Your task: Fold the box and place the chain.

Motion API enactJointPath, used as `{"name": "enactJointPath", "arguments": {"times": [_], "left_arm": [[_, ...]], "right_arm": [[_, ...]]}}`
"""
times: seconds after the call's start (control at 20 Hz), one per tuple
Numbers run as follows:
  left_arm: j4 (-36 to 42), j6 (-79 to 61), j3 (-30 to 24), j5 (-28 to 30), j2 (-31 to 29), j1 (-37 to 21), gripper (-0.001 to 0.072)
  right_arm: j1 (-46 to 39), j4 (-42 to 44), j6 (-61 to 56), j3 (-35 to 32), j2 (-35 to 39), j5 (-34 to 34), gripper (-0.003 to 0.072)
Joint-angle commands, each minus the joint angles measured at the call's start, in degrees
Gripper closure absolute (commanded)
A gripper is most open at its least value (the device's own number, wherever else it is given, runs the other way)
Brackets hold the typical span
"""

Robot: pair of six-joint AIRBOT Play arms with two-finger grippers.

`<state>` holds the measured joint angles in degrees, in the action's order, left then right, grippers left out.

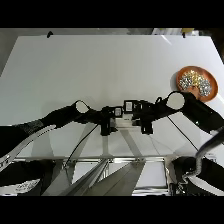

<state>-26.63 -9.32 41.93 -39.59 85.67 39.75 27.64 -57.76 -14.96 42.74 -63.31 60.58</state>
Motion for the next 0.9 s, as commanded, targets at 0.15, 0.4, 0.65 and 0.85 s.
{"name": "enactJointPath", "arguments": {"times": [0.15, 0.4, 0.65, 0.85], "left_arm": [[0.2, 0.37, -0.02, -0.17, -0.04, -0.02, 0.0439], [0.22, 0.37, -0.02, -0.13, -0.04, -0.02, 0.0439], [0.22, 0.37, -0.02, -0.13, -0.04, -0.02, 0.0439], [0.22, 0.37, -0.02, -0.13, -0.04, -0.02, 0.0439]], "right_arm": [[-0.76, 4.24, 0.02, -0.02, 2.45, 3.72, 0.0445], [-4.11, 6.43, 0.02, -0.02, 3.17, 3.63, 0.0483], [-4.2, 6.34, 0.0, -0.02, 1.09, 3.82, 0.0673], [-4.2, 6.23, -0.22, -0.07, -0.76, 6.12, 0.0673]]}}
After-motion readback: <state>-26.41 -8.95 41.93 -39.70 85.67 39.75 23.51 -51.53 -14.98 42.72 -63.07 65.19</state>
